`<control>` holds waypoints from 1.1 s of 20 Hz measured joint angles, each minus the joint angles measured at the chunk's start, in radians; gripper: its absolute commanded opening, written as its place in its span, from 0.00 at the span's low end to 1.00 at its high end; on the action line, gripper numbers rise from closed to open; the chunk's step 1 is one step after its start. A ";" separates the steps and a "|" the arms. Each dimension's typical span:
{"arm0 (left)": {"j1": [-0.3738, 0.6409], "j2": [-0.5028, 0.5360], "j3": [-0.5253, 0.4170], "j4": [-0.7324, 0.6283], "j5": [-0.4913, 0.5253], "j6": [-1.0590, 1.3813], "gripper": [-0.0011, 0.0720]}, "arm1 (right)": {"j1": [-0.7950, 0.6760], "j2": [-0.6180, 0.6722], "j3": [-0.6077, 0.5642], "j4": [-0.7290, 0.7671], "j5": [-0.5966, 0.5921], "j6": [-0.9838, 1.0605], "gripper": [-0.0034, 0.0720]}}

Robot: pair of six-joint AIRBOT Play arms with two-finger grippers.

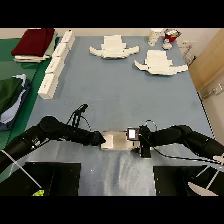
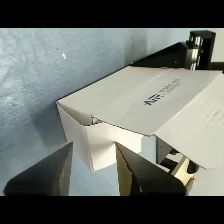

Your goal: Fold the box.

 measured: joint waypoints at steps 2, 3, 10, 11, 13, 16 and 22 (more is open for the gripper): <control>-0.061 -0.007 0.030 0.096 0.028 -0.114 0.58 | 0.000 0.000 0.000 0.000 0.000 0.000 0.72; -0.096 -0.012 0.047 0.151 0.039 -0.180 0.58 | 0.000 0.000 0.000 0.000 0.000 0.000 0.73; -0.374 -0.124 0.201 0.529 0.050 -0.738 0.58 | 0.000 0.000 0.000 0.000 0.000 0.000 0.72; -0.406 -0.148 0.227 0.578 0.034 -0.814 0.56 | 0.000 0.000 0.000 0.000 0.000 0.000 0.73; -0.454 -0.193 0.277 0.661 0.000 -0.936 0.56 | 0.000 0.000 0.000 0.000 0.000 0.000 0.72; -0.502 -0.263 0.354 0.755 -0.056 -1.057 0.56 | 0.000 0.000 0.000 0.000 0.000 0.000 0.73; -0.541 -0.377 0.459 0.852 -0.146 -1.181 0.40 | 0.000 0.000 0.000 0.000 0.000 0.000 0.72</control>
